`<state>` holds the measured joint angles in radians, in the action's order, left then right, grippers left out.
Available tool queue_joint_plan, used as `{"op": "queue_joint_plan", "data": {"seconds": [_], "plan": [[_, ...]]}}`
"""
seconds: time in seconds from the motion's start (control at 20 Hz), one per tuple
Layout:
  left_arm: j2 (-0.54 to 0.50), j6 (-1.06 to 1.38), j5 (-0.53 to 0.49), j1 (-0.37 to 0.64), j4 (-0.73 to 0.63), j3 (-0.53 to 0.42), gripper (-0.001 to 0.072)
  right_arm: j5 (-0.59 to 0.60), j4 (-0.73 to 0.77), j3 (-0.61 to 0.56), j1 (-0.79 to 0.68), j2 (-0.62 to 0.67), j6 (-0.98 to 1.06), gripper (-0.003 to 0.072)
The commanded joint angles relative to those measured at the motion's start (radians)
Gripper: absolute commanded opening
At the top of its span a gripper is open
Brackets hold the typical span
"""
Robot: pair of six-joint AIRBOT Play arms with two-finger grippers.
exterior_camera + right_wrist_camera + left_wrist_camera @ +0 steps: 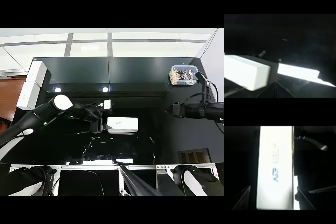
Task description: Fold the box and place the chain.
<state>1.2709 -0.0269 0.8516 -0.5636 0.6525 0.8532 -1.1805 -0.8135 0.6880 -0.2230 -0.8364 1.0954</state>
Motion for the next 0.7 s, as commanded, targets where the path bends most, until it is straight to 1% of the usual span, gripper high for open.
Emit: {"op": "queue_joint_plan", "data": {"seconds": [0.0, 0.1, 0.2, 0.25, 0.3, 0.4, 0.45, 0.65], "plan": [[0.086, -0.167, -0.009, -0.061, -0.01, 0.123, 0.0714, -0.02, -0.068, 0.0, -0.037, 0.014, 0.019, 0.0016], [0.192, -0.195, -0.003, -0.104, 0.0, 0.206, 0.0714, -0.021, -0.068, 0.0, -0.037, 0.014, 0.019, 0.0016], [0.279, -0.222, -0.002, -0.134, 0.077, 0.274, 0.0714, -0.027, -0.068, 0.0, -0.037, 0.014, 0.019, 0.0017], [0.313, -0.299, 0.005, -0.142, 0.116, 0.301, 0.0714, -0.033, -0.069, 0.0, -0.037, 0.014, 0.019, 0.0017], [0.336, -0.355, 0.032, -0.142, 0.128, 0.322, 0.0714, -0.036, -0.071, 0.0, -0.037, 0.014, 0.019, 0.0017], [0.357, -0.366, 0.119, -0.142, 0.129, 0.354, 0.0714, -0.034, -0.071, 0.0, -0.037, 0.014, 0.018, 0.0017], [0.358, -0.366, 0.145, -0.142, 0.129, 0.365, 0.0714, -0.028, -0.071, 0.0, -0.037, 0.014, 0.018, 0.0017], [0.359, -0.366, 0.204, -0.142, 0.138, 0.388, 0.0714, -0.004, -0.074, 0.0, -0.037, 0.014, 0.018, 0.0017]]}}
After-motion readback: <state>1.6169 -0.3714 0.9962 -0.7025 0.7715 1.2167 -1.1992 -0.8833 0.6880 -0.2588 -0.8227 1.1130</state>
